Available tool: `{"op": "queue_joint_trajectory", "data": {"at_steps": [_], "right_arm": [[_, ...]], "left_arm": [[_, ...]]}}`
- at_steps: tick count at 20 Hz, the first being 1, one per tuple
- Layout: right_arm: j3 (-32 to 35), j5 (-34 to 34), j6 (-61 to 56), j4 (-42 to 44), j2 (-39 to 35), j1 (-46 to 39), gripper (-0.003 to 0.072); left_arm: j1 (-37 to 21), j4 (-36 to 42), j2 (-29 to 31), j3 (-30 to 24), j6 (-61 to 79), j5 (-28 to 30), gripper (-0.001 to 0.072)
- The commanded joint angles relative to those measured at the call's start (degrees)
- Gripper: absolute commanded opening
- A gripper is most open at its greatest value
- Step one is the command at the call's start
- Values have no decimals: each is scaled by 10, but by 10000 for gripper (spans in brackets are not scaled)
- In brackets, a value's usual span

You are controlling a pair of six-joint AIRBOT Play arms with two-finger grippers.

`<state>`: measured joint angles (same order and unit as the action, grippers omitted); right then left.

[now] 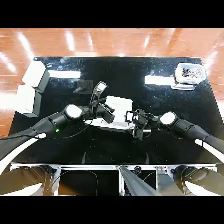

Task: Fold the box and place the chain.

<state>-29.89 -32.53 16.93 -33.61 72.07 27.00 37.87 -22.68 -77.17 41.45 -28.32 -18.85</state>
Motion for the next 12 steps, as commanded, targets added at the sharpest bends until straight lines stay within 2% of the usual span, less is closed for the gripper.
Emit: {"op": "queue_joint_trajectory", "data": {"at_steps": [1,6,9,12], "right_arm": [[0,0,1,-1,0,1,624],[0,0,1,-1,1,1,624],[0,-2,2,-1,0,0,624],[0,-6,2,-4,0,0,624]], "left_arm": [[1,-7,1,0,-5,-45,23],[-32,-70,73,0,-6,-57,24],[-81,-107,123,-1,-6,-140,23],[-113,-163,149,-7,-10,-221,22]]}}
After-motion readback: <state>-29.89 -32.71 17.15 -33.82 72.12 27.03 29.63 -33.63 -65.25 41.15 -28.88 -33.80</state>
